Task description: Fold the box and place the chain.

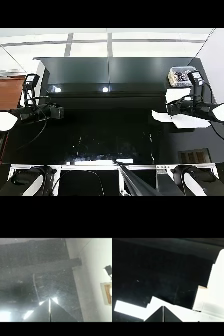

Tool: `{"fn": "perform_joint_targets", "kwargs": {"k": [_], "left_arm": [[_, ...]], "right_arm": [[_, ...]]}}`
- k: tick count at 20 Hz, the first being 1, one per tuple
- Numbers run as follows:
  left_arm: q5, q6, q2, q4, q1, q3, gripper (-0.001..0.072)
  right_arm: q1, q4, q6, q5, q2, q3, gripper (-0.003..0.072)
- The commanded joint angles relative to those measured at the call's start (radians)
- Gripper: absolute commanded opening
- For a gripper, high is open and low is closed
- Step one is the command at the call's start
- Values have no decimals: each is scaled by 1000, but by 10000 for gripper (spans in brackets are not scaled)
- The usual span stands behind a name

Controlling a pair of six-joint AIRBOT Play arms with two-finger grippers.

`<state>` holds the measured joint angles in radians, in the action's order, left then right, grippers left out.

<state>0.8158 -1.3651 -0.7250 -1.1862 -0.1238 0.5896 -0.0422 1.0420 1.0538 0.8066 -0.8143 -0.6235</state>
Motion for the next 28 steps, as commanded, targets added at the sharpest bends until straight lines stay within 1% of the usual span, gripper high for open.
{"fn": "perform_joint_targets", "kwargs": {"k": [1, 8, 9, 10, 11, 12, 13, 14, 15, 16, 18, 20, 22, 23, 25, 26, 28], "left_arm": [[0, 0, 0, 0, 0, 0, 26], [0, 0, 0, 0, 0, 0, 26], [0, 0, 0, 0, 0, 0, 26], [0, 0, 0, 0, 0, 0, 26], [0, 0, 0, 0, 0, 0, 26], [0, 0, 0, 0, 0, 0, 26], [0, 0, 0, 0, 0, 0, 26], [0, 0, 0, 0, 0, 0, 26], [0, 0, 0, 0, 0, 0, 26], [0, 0, 0, 0, 0, 0, 26], [0, 0, 0, 0, 0, 0, 26], [-17, 0, 0, 0, 0, 0, 26], [-48, 0, 0, 0, 0, 0, 26], [-59, 0, 0, 0, 0, 0, 26], [-61, 0, 0, 0, 0, 0, 26], [-61, 0, 0, 0, 0, 0, 26], [-60, 0, 0, 0, 0, 0, 26]], "right_arm": [[0, 0, 0, 0, -1, 0, 18], [1, -13, 0, -2, -1, 0, 18], [1, -48, 0, -24, -1, 0, 18], [1, -90, 1, -76, -1, 0, 18], [1, -164, 8, -120, -1, 0, 18], [1, -195, 6, -176, -3, 1, 18], [1, -201, 15, -261, -10, 1, 82], [1, -201, 27, -348, -19, 1, 463], [0, -192, 26, -423, -31, 0, 708], [-5, -167, 26, -467, -40, 0, 708], [-64, -147, 27, -485, -60, -2, 707], [-217, -148, 28, -448, -95, -32, 705], [-434, -147, 53, -381, -161, -102, 704], [-556, -148, 89, -328, -209, -151, 704], [-772, -148, 132, -172, -319, -254, 704], [-855, -148, 111, -90, -378, -307, 703], [-951, -148, -2, 76, -500, -407, 704]]}}
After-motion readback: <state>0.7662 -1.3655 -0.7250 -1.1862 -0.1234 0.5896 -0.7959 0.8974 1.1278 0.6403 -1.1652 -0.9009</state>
